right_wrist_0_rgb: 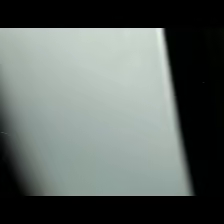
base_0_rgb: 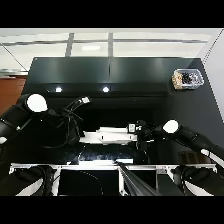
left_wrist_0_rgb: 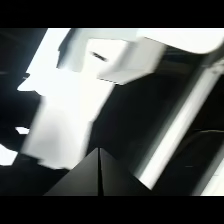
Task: Fold the box and place the chain.
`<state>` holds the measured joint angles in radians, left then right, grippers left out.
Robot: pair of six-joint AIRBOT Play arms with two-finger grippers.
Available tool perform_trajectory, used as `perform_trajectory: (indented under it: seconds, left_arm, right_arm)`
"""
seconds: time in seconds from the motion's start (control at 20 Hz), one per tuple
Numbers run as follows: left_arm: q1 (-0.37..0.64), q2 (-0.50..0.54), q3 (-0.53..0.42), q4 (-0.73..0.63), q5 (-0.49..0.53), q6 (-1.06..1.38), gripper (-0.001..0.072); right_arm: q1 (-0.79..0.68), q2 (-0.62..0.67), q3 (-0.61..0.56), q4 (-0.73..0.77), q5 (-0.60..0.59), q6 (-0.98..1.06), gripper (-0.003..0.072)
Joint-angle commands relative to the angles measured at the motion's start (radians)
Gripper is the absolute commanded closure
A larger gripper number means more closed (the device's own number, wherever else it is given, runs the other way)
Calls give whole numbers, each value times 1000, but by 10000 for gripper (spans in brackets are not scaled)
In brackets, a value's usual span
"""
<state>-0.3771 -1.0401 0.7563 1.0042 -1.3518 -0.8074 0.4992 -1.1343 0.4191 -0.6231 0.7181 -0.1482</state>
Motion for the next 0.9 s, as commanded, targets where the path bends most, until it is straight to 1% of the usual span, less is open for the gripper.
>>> perform_trajectory:
  seconds: [0.0, 0.1, 0.15, 0.25, 0.3, 0.35, 0.4, 0.45, 0.65, 0.75, 0.85]
  left_arm:
    - [-20, 11, -100, -322, 31, -6, 684]
    - [-47, 10, -161, -538, 236, 124, 683]
    - [-52, 8, -176, -619, 343, 197, 683]
    - [-52, 0, -182, -698, 551, 234, 683]
    - [-53, -11, -182, -706, 631, 237, 683]
    - [-58, -28, -182, -687, 679, 248, 683]
    - [-62, -54, -182, -657, 699, 275, 683]
    - [-65, -84, -182, -634, 698, 288, 683]
    - [-90, -200, -180, -611, 626, 288, 683]
    - [-118, -224, -180, -549, 645, 288, 683]
    - [-136, -227, -180, -512, 655, 288, 683]
  right_arm:
    - [0, -1, 0, 2, -5, 1, 342]
    - [0, -1, 0, 2, -4, 1, 342]
    - [0, -1, 0, 2, -4, 1, 342]
    - [0, -1, 0, 2, -4, 1, 342]
    - [0, -1, 0, 2, -4, 1, 342]
    - [0, -1, 0, 2, -4, 1, 342]
    - [0, -1, 0, 2, -4, 1, 342]
    - [0, -1, 0, 2, -5, 1, 342]
    - [0, -1, 0, 2, -4, 1, 342]
    - [0, -1, 0, 2, -4, 1, 342]
    - [0, -1, 0, 2, -4, 1, 342]
